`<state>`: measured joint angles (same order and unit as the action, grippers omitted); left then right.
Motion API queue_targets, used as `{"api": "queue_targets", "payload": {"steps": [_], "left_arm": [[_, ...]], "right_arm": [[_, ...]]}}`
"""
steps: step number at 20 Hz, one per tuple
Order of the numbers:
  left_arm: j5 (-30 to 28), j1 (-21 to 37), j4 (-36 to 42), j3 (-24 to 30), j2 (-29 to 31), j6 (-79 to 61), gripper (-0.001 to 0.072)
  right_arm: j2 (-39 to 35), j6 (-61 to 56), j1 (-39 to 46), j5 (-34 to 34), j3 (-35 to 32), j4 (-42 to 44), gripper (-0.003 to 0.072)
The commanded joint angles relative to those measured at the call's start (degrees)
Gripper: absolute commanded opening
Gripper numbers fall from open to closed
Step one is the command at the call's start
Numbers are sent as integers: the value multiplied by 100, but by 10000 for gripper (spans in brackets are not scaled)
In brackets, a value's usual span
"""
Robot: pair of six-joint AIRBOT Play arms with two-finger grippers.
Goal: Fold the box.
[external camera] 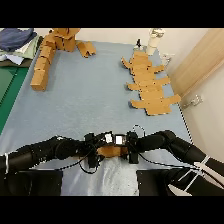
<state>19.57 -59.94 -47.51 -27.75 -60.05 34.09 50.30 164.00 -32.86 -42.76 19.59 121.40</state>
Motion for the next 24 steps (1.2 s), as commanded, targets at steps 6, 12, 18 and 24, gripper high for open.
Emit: {"api": "queue_targets", "payload": {"steps": [6,12,18,24], "left_arm": [[835,579,-1434,-7,573,1751,11],[2660,1958,-2811,122,2181,6336,12],[3388,3003,-1912,984,2205,7040,11],[2752,2990,-636,1211,2107,6666,11]], "right_arm": [[0,-4,0,0,4,4,519],[0,-4,0,2,4,4,518],[0,-4,0,2,4,4,518],[0,-4,0,2,4,4,519]]}}
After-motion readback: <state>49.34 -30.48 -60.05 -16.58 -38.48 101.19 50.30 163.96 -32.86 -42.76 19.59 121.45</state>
